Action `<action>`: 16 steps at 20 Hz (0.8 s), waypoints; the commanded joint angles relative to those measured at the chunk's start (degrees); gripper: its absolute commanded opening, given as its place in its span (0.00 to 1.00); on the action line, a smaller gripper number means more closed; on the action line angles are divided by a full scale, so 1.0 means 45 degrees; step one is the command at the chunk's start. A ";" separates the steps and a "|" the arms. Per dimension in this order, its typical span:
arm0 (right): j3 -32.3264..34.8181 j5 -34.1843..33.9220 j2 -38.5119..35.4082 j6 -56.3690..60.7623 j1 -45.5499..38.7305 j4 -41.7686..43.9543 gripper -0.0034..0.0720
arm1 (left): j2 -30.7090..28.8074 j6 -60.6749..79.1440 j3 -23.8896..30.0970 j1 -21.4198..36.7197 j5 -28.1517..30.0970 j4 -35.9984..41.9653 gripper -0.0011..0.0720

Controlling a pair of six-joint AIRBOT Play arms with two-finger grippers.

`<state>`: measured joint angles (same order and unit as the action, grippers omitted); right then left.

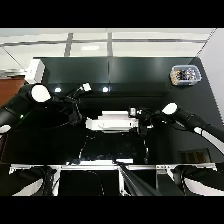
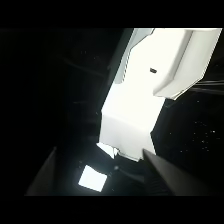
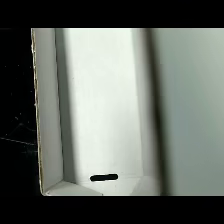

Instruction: Fold the box and place the chain.

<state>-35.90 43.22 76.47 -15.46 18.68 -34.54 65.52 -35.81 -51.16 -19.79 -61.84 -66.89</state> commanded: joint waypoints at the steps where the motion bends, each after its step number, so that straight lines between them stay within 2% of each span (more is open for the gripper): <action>1: 0.0005 0.0005 0.0010 0.0000 0.0010 0.0000 0.65 | -0.0160 -0.2161 0.0029 0.0136 -0.0840 0.0287 0.44; 2: 0.0005 0.0010 0.0010 0.0000 0.0010 0.0000 0.65 | -0.0136 -0.2176 0.0034 0.0136 -0.1180 0.0971 0.20; 3: 0.0005 0.0005 0.0010 0.0000 0.0010 0.0000 0.65 | -0.0126 -0.2123 0.0063 0.0131 -0.1535 0.1933 0.05; 5: 0.0005 0.0005 0.0010 0.0000 0.0010 0.0000 0.65 | -0.0126 -0.2089 0.0520 0.0073 -0.1768 0.4639 0.05; 7: 0.0005 0.0005 0.0010 0.0000 0.0010 0.0005 0.65 | -0.0117 -0.2093 0.1282 -0.0393 -0.0763 0.6290 0.05; 9: 0.0005 0.0005 0.0010 0.0005 0.0010 0.0000 0.65 | 0.0019 -0.2089 0.1826 -0.1015 0.1273 0.7121 0.05; 13: 0.0005 0.0005 0.0010 0.0000 0.0010 0.0005 0.65 | 0.0787 -0.0651 0.1807 -0.1457 0.4852 0.9160 0.05; 14: 0.0005 0.0005 0.0010 0.0000 0.0010 0.0005 0.65 | 0.1161 -0.0374 0.1685 -0.1457 0.5484 0.9340 0.05; 16: 0.0005 0.0005 0.0010 0.0000 0.0010 0.0005 0.65 | 0.2089 -0.0384 0.1268 -0.1418 0.5887 0.8388 0.05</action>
<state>-35.90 43.24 76.47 -15.49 18.68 -34.54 70.76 -40.05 -44.21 -25.76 -43.24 -30.15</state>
